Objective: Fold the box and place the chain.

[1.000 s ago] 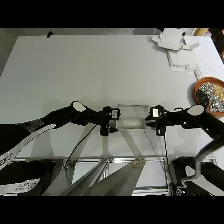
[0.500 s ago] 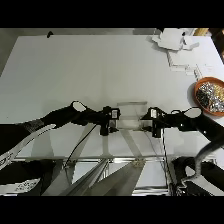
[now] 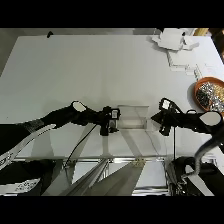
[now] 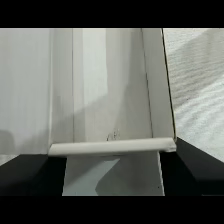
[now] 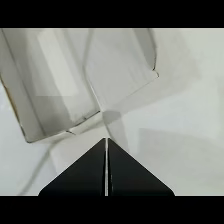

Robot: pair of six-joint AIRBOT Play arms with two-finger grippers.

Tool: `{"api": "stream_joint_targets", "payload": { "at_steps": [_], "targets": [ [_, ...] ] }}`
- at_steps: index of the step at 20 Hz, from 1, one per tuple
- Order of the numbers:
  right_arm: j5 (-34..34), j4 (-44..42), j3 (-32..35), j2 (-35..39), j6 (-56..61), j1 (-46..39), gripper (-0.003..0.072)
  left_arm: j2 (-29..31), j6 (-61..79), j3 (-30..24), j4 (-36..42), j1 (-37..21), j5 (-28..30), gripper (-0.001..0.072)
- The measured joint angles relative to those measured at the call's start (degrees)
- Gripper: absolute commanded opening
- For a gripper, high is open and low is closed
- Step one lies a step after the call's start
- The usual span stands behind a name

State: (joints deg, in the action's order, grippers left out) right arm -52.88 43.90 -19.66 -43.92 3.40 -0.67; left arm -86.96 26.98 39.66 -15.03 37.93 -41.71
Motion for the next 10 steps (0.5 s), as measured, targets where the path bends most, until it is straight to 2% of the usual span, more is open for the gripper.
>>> {"api": "stream_joint_targets", "payload": {
  "at_steps": [4, 10],
  "targets": [
    [4.2, 0.7, -0.1, 3.5, 12.8, -0.3, 0.0020, 0.0, 0.0, 0.0, 0.0, 0.0, -0.1, 0.0320],
    [12.8, 1.9, -0.1, 3.8, 27.4, -0.3, 0.0020, 0.0, 0.0, 0.0, 0.0, 0.0, -0.1, 0.0320]
  ]
}}
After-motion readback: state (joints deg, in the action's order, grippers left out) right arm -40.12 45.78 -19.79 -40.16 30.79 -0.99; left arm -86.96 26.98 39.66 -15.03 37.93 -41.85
